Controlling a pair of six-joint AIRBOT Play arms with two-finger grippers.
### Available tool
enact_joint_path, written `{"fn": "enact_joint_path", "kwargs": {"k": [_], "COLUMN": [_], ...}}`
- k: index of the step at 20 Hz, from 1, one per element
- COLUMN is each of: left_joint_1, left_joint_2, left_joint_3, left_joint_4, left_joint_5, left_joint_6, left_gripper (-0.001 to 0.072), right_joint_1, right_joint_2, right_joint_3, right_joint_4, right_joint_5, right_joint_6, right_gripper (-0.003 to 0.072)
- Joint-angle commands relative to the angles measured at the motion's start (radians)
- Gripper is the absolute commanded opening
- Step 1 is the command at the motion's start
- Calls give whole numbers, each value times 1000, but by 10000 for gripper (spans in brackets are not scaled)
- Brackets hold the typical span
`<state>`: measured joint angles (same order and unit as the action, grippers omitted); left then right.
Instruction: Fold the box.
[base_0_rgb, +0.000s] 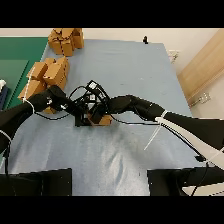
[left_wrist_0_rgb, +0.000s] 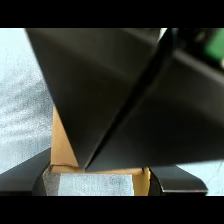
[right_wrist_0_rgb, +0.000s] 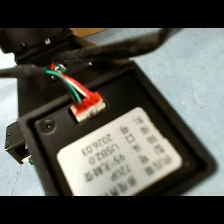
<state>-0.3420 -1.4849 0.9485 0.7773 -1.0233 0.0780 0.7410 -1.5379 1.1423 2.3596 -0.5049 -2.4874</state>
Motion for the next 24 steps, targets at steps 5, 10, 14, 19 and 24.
{"fn": "enact_joint_path", "kwargs": {"k": [5,10,14,19,24], "left_joint_1": [-1,-1,-1,-1,1], "left_joint_2": [1,1,1,1,6], "left_joint_3": [1,1,1,1,7], "left_joint_4": [0,0,0,0,-42], "left_joint_5": [-1,-1,0,0,0], "left_joint_6": [0,0,0,0,-2], "left_gripper": [13,13,13,13,11], "right_joint_1": [1,0,0,0,-8], "right_joint_2": [-36,-31,-32,-26,126], "right_joint_3": [2,5,5,5,5], "right_joint_4": [-8,-40,-69,-116,-287], "right_joint_5": [-26,-19,-18,-4,58], "right_joint_6": [0,0,0,1,169], "right_gripper": [5,5,5,4,4]}}
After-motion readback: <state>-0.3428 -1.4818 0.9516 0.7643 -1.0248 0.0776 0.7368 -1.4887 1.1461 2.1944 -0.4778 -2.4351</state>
